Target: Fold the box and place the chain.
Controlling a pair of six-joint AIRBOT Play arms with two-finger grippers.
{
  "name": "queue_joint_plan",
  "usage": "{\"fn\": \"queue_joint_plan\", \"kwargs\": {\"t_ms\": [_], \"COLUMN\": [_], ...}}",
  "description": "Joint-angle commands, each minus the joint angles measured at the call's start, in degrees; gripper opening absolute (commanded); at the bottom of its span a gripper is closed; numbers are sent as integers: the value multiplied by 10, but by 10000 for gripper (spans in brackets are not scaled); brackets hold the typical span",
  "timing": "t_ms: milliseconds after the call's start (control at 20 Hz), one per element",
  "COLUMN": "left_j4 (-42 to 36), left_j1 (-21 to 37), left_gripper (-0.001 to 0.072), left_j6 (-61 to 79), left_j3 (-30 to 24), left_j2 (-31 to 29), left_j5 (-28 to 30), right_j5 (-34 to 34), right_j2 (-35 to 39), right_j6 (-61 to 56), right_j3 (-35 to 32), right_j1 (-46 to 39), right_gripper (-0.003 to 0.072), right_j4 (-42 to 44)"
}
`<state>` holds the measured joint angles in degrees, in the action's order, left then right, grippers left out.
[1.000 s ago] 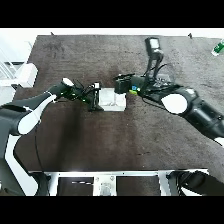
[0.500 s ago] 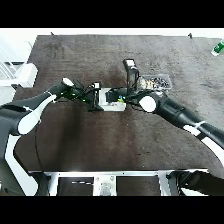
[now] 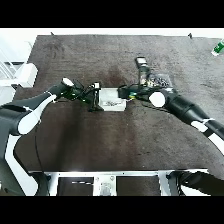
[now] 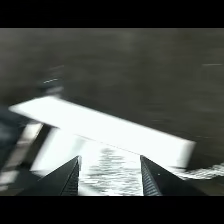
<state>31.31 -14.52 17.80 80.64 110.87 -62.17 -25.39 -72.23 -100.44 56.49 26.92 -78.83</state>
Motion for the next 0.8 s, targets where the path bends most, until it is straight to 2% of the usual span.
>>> {"fn": "queue_joint_plan", "kwargs": {"t_ms": [0,150,350,600,750], "left_j4": [0,0,0,0,0], "left_j1": [0,0,0,0,0], "left_gripper": [527,527,527,527,527], "left_j6": [0,0,0,0,0], "left_j3": [0,0,0,0,0], "left_j2": [0,0,0,0,0], "left_j5": [0,1,0,0,0], "right_j5": [-14,49,105,120,123], "right_j2": [18,-4,-79,-153,-182], "right_j6": [-2,-39,-43,-43,-43], "right_j3": [-41,-76,-70,-28,0], "right_j1": [-92,-157,-178,-174,-171], "right_gripper": [440,441,453,450,421], "right_j4": [-11,-7,36,76,79]}}
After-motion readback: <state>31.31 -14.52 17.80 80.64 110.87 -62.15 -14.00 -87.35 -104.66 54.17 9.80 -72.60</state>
